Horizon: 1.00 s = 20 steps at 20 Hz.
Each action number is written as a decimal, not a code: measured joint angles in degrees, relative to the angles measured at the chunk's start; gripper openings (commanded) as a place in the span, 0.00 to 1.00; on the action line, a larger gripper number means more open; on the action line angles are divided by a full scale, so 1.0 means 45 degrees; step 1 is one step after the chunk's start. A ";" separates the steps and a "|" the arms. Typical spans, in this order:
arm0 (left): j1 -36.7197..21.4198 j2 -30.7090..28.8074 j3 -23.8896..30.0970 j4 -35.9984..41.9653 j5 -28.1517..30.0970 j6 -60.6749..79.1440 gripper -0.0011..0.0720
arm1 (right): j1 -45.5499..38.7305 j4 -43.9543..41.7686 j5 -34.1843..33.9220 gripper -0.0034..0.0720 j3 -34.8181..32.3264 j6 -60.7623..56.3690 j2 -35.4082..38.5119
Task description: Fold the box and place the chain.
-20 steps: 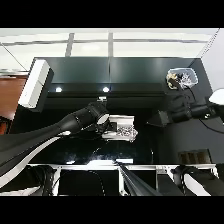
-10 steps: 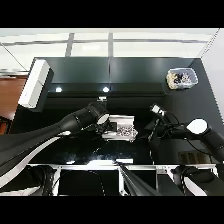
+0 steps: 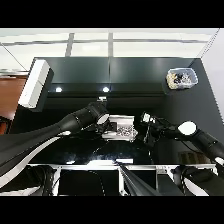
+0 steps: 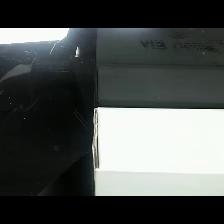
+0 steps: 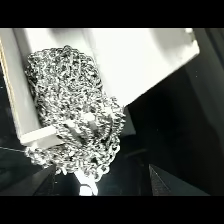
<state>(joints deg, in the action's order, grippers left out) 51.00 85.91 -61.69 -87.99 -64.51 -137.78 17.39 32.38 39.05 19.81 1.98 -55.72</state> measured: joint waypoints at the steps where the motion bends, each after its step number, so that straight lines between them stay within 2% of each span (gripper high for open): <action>1: 0.0000 0.0000 0.0000 0.0000 0.0000 -0.0005 0.06 | 0.0015 -0.0097 -0.0019 1.00 -0.0005 0.0223 -0.0112; 11: 0.0000 0.0000 0.0000 -0.0005 -0.0010 0.0000 0.06 | 0.0821 -0.0452 -0.0607 1.00 -0.0010 0.0826 -0.0874; 12: 0.0000 0.0000 0.0000 -0.0010 -0.0034 0.0000 0.06 | 0.0899 -0.0491 -0.0661 0.91 -0.0010 0.0831 -0.0918; 13: 0.0000 0.0000 0.0000 -0.0010 -0.0044 0.0000 0.06 | 0.0962 -0.0515 -0.0685 0.69 -0.0010 0.0835 -0.0957; 14: 0.0000 0.0000 0.0000 -0.0015 -0.0039 -0.0005 0.06 | 0.1010 -0.0529 -0.0656 0.60 -0.0010 0.0831 -0.0981; 15: 0.0000 0.0000 -0.0005 -0.0049 -0.0039 -0.0034 0.06 | 0.1035 -0.0534 -0.0680 0.58 -0.0010 0.0792 -0.0996; 16: 0.0000 -0.0005 -0.0005 -0.0053 -0.0039 -0.0034 0.06 | 0.1049 -0.0534 -0.0748 0.30 -0.0010 0.0704 -0.1005; 17: 0.0000 -0.0005 -0.0005 -0.0039 -0.0034 -0.0034 0.06 | 0.1064 -0.0491 -0.0991 0.11 -0.0010 0.0549 -0.1030; 19: 0.0000 0.0000 0.0000 -0.0010 -0.0019 -0.0029 0.06 | 0.1059 -0.0447 -0.1083 0.10 0.0000 0.0214 -0.1025; 20: 0.0000 -0.0005 -0.0005 -0.0010 -0.0024 -0.0029 0.06 | 0.1035 -0.0413 -0.1083 0.06 0.0005 0.0029 -0.0991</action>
<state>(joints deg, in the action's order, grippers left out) 51.00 85.89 -61.71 -88.03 -64.62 -137.91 22.04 30.52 34.17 19.84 2.11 -60.18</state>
